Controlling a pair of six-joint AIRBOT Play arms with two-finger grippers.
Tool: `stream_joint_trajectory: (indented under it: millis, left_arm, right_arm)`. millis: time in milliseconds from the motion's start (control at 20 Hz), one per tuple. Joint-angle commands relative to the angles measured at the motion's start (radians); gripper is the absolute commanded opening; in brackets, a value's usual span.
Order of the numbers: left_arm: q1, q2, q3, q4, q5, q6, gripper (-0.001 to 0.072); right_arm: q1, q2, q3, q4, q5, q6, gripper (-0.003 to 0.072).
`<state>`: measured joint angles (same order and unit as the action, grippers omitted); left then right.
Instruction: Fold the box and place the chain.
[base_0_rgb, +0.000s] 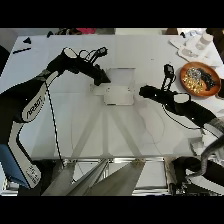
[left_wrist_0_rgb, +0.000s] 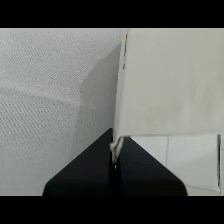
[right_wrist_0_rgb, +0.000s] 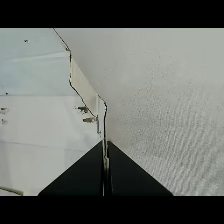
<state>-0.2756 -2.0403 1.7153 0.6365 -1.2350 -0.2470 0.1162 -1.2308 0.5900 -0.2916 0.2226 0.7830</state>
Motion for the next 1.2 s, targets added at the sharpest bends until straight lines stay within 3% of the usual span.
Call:
stream_joint_trajectory:
  millis: [0, 250, 300, 400, 450, 600, 700, 850, 1000, 1150]
  left_arm:
    - [0.000, -0.001, 0.001, 0.000, 0.002, 0.000, 0.0016]
    - [0.000, -0.001, 0.001, 0.000, 0.001, 0.000, 0.0015]
    - [0.000, -0.001, 0.001, 0.000, 0.000, 0.000, 0.0015]
    - [0.000, 0.000, 0.001, 0.000, -0.013, -0.002, 0.0014]
    - [0.000, 0.000, 0.001, -0.001, -0.036, -0.019, 0.0010]
    - [0.000, 0.027, 0.001, 0.024, -0.123, -0.148, 0.0007]
    - [0.000, 0.080, 0.001, 0.102, -0.120, -0.237, 0.0005]
    - [0.002, 0.203, 0.001, 0.233, -0.118, -0.356, 0.0002]
    - [0.000, 0.330, -0.002, 0.226, -0.169, -0.356, 0.0001]
    - [0.001, 0.458, -0.110, 0.225, -0.169, -0.339, 0.0000]
  right_arm:
    - [0.001, 0.000, 0.000, 0.000, -0.003, 0.000, 0.0018]
    - [0.001, 0.000, 0.000, 0.000, 0.006, 0.001, 0.0027]
    - [0.001, 0.000, 0.000, 0.001, 0.006, 0.001, 0.0135]
    - [0.001, 0.003, 0.001, 0.001, 0.013, 0.001, 0.0485]
    - [0.001, 0.011, 0.001, -0.001, 0.021, -0.002, 0.0545]
    - [-0.023, 0.082, 0.002, -0.051, 0.060, -0.014, 0.0544]
    - [-0.058, 0.161, 0.003, -0.087, 0.141, -0.013, 0.0544]
    - [-0.137, 0.304, 0.003, -0.179, 0.276, 0.039, 0.0544]
    - [-0.230, 0.459, 0.003, -0.353, 0.322, 0.124, 0.0544]
    - [-0.335, 0.581, 0.003, -0.490, 0.321, 0.233, 0.0543]
